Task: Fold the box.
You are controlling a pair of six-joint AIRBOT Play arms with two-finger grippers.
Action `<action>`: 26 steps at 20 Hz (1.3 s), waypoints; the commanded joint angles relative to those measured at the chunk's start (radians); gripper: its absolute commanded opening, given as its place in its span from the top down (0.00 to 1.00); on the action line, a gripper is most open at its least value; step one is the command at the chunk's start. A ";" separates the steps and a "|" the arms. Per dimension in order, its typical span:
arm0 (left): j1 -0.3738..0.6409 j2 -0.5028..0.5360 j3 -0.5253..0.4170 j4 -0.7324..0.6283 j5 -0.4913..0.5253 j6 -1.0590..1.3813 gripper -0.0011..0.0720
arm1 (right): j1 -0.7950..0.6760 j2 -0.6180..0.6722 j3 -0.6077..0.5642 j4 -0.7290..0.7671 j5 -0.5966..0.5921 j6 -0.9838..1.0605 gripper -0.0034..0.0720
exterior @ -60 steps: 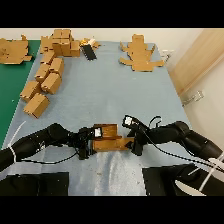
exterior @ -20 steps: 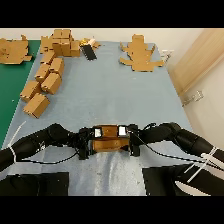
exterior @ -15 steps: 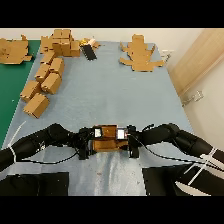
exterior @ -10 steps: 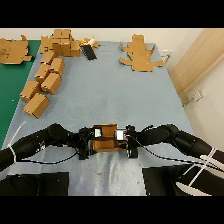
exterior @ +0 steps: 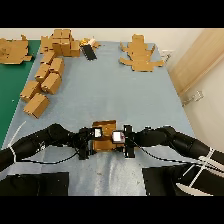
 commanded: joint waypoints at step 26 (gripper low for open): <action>0.000 0.000 0.001 0.000 0.000 0.000 0.34 | -0.328 0.409 -0.029 -0.496 -0.498 1.563 0.95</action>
